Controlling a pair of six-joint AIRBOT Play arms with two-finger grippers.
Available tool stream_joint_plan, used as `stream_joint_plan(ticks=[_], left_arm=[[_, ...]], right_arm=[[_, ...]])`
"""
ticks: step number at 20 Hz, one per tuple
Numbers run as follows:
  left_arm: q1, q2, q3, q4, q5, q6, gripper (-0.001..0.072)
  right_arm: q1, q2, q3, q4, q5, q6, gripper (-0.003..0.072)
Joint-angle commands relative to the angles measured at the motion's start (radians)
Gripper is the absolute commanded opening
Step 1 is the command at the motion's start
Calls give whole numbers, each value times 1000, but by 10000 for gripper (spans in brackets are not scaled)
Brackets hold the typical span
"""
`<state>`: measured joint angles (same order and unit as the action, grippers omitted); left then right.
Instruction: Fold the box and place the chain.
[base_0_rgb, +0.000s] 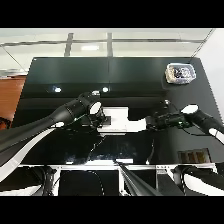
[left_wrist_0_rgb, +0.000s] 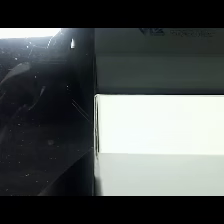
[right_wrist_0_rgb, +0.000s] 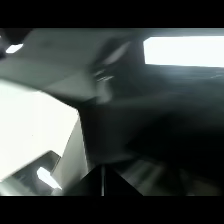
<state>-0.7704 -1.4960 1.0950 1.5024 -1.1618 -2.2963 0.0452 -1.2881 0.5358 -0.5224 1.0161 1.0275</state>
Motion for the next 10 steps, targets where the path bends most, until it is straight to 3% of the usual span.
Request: stream_joint_plan(ticks=[1,3,4,5,6,10], left_arm=[[0,0,1,0,-1,0,27],[0,0,1,0,-2,0,27],[0,0,1,0,-2,0,27],[0,0,1,0,-2,0,27],[0,0,1,0,-2,0,27],[0,0,1,0,-2,0,28]], right_arm=[[95,-41,30,124,3,-72,13],[91,-41,68,121,47,-76,16],[90,-41,90,114,71,-78,205],[90,-41,110,106,93,-78,545],[90,-41,126,105,114,-79,673],[129,-41,146,117,119,-76,669]])
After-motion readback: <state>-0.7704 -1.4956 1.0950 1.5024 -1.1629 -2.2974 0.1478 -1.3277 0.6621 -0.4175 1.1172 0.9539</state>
